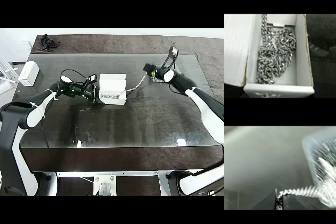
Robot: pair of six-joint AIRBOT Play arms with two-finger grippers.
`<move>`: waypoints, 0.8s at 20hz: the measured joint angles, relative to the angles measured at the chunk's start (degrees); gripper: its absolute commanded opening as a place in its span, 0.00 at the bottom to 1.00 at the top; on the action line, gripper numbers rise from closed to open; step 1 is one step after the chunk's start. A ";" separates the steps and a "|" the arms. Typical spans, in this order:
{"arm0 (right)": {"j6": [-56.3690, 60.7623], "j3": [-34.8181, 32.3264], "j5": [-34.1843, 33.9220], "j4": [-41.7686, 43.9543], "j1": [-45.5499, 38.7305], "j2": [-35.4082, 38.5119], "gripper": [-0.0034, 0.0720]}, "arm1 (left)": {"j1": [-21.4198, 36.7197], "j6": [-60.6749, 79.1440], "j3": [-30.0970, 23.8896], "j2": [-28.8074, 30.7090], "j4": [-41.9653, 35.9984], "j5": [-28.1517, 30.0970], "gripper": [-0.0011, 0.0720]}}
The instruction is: Fold the box and place the chain.
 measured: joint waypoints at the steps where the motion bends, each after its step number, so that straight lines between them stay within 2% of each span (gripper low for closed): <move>1: -0.07 0.20 -0.52 -1.25 0.83 3.37 0.06 | 0.00 0.00 0.00 0.00 0.00 -0.02 0.52; 5: -0.33 2.40 -1.66 -7.58 5.40 16.31 0.06 | 0.00 0.00 0.00 0.00 0.00 -0.02 0.52; 8: -0.42 4.37 -1.95 -12.72 9.75 23.17 0.06 | 0.00 0.00 0.00 0.00 0.00 -0.02 0.52; 12: -2.95 6.23 -2.10 -16.83 16.04 27.69 0.06 | 0.00 0.00 0.00 0.00 0.00 0.00 0.52; 16: -4.83 6.69 -0.81 -18.21 19.96 28.89 0.06 | 0.00 0.02 0.00 0.00 0.00 0.00 0.52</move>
